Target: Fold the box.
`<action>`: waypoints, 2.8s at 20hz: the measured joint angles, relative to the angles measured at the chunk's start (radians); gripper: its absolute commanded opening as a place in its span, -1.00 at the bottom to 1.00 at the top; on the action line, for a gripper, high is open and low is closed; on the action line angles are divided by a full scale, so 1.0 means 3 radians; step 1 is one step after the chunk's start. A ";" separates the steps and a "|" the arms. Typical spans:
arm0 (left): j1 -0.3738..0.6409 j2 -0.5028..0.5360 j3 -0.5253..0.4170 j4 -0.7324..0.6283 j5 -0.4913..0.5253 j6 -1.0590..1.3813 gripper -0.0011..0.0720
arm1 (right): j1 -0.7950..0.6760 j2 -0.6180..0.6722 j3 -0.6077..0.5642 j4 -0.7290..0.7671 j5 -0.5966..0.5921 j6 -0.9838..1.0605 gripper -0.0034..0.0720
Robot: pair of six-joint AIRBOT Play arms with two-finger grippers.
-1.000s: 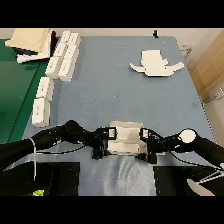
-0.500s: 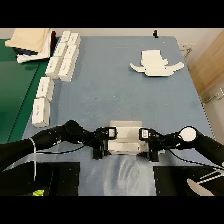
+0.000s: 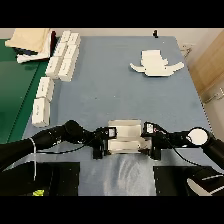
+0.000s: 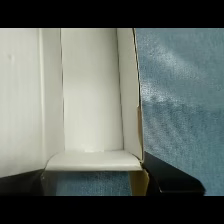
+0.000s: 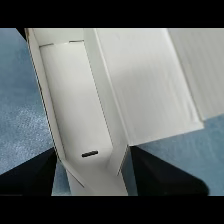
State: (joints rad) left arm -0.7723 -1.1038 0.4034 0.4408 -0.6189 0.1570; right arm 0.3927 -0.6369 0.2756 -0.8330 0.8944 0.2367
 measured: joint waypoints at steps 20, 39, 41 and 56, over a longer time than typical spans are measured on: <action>-0.0004 0.0000 0.0000 0.0001 0.0003 -0.0003 0.32 | -0.0001 0.0815 0.0261 -0.0413 0.0397 0.2127 1.00; 0.0004 0.0126 -0.0027 0.0136 0.0296 0.0024 0.32 | -0.0001 0.0724 0.0356 0.0329 0.0025 0.4335 1.00; -0.0001 0.0126 -0.0036 0.0135 0.0257 0.0027 0.32 | -0.0003 0.0621 0.0356 0.0357 0.0018 0.4339 1.00; -0.0004 0.0127 -0.0092 0.0137 0.0209 0.0036 0.32 | 0.0184 -0.0254 0.0398 0.1194 -0.0111 0.3733 -0.90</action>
State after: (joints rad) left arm -0.7734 -1.0657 0.3759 0.4820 -0.5564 0.1677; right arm 0.4480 -0.7132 0.3950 -0.4747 0.8612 1.3567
